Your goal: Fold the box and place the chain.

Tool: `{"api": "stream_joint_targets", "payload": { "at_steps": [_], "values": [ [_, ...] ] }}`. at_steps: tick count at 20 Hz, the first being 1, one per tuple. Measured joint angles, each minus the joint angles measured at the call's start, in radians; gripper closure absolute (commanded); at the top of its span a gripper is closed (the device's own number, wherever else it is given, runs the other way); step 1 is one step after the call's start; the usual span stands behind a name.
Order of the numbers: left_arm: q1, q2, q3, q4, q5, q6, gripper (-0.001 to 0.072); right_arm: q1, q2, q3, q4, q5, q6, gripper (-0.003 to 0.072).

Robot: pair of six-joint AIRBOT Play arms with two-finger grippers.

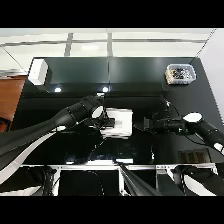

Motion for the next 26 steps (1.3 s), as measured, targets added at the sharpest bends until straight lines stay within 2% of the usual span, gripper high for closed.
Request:
{"api": "stream_joint_targets", "payload": {
  "at_steps": [2, 3, 4, 5, 10, 16, 17, 19, 22, 26],
  "values": [
    [0.000, 0.000, 0.000, 0.000, 0.000, 0.000, 0.0685, 0.011, 0.000, 0.010, 0.019, 0.006, -0.003, 0.0055],
    [0.000, 0.000, 0.000, 0.000, 0.000, 0.000, 0.0685, 0.022, 0.000, 0.014, 0.027, 0.010, -0.003, 0.0089],
    [0.000, 0.000, 0.000, 0.000, 0.000, 0.000, 0.0685, 0.037, 0.000, 0.020, 0.032, 0.010, -0.003, 0.0240],
    [0.000, 0.000, 0.000, 0.000, 0.000, 0.000, 0.0685, 0.055, 0.000, 0.028, 0.035, 0.010, 0.001, 0.0258],
    [0.000, 0.000, 0.000, 0.001, -0.001, 0.000, 0.0685, 0.161, 0.000, 0.095, -0.033, -0.034, 0.124, 0.0257],
    [0.000, 0.000, 0.000, -0.001, 0.002, 0.000, 0.0685, 0.299, -0.022, 0.206, -0.334, -0.078, 0.469, 0.0265],
    [0.000, 0.000, 0.000, -0.001, 0.002, 0.000, 0.0685, 0.322, -0.035, 0.225, -0.386, -0.080, 0.528, 0.0322],
    [0.000, 0.000, 0.000, 0.000, 0.000, 0.000, 0.0685, 0.367, -0.068, 0.269, -0.484, -0.078, 0.628, 0.0322],
    [0.000, 0.000, 0.000, -0.001, 0.002, 0.000, 0.0685, 0.432, -0.130, 0.347, -0.645, -0.047, 0.791, 0.0322],
    [0.000, 0.000, 0.000, -0.002, 0.002, 0.000, 0.0685, 0.503, -0.209, 0.459, -0.851, 0.054, 0.994, 0.0322]
  ]
}}
